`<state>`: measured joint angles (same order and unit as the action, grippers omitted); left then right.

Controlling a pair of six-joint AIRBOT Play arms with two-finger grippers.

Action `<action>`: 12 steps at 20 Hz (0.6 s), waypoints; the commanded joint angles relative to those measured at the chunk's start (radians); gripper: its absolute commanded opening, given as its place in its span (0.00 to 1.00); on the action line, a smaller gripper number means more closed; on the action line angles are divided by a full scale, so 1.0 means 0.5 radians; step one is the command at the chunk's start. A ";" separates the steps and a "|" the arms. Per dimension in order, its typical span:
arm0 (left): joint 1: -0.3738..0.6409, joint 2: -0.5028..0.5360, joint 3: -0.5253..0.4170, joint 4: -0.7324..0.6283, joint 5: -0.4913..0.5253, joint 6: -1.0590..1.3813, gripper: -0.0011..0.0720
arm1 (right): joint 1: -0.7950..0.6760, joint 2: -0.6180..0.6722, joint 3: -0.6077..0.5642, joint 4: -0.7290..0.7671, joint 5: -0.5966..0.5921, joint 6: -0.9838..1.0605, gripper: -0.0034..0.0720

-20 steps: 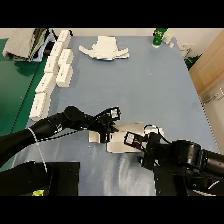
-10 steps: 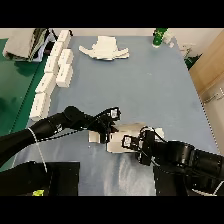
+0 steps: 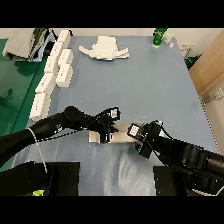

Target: Fold the box.

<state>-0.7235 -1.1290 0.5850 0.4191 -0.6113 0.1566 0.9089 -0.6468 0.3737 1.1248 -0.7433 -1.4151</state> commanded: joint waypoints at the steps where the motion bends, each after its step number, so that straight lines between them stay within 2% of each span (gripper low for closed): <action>1: 0.001 0.001 0.000 0.000 0.001 0.001 0.03 | 0.000 0.033 -0.002 -0.104 -0.049 0.216 1.00; 5: 0.001 0.001 0.000 0.000 0.001 0.001 0.03 | -0.116 0.035 -0.004 -0.068 -0.048 0.284 1.00; 7: 0.000 0.001 0.000 0.000 0.001 0.001 0.03 | -0.227 0.037 -0.004 0.012 0.028 0.117 1.00; 9: 0.001 0.001 0.000 0.000 0.001 0.001 0.03 | -0.385 0.035 -0.004 0.301 0.157 -0.385 1.00; 12: 0.000 0.001 0.000 0.000 0.001 0.001 0.03 | -0.718 0.033 -0.004 1.036 0.191 -1.347 1.00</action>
<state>-0.7235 -1.1286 0.5850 0.4191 -0.6109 0.1570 0.6750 -0.6300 0.3721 1.3365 -0.6865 -1.6699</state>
